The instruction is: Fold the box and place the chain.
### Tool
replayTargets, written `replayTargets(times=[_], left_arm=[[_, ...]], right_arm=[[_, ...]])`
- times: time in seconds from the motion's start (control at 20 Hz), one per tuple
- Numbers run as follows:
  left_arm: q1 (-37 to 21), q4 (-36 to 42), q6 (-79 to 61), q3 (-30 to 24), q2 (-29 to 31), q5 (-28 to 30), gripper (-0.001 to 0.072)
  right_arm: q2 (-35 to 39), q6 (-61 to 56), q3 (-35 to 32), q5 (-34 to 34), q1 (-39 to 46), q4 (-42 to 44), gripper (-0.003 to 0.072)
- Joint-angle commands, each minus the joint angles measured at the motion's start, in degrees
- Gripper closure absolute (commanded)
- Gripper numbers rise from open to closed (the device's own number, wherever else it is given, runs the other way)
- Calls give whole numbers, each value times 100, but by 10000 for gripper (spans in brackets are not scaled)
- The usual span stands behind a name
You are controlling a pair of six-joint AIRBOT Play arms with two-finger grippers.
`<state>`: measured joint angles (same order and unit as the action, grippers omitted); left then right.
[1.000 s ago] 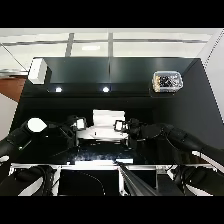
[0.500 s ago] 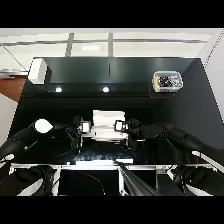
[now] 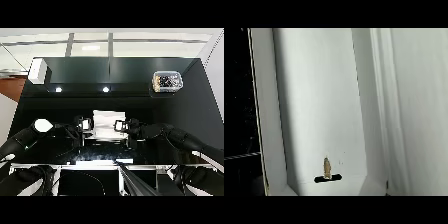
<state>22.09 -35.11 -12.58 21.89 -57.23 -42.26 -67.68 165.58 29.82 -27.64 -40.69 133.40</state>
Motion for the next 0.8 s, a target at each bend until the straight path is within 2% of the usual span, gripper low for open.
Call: replayTargets(times=[0.0,0.1,0.2,0.25,0.45,0.7,0.75], left_arm=[[4,555,-9,-2,-114,-22,558],[92,752,-105,2,-313,-109,559],[260,793,-122,2,-391,37,637],[319,874,-122,2,-398,76,649],[479,876,-122,2,-426,358,651],[479,863,-114,2,-426,413,658],[481,863,-116,2,-426,413,614]], right_arm=[[2,2,4,4,-2,4,217],[2,2,4,7,-2,2,217],[2,2,4,7,-2,2,217],[2,2,4,17,-2,2,217],[2,2,4,42,-2,2,217],[2,2,4,42,-2,2,217],[2,2,4,42,-2,2,217]])
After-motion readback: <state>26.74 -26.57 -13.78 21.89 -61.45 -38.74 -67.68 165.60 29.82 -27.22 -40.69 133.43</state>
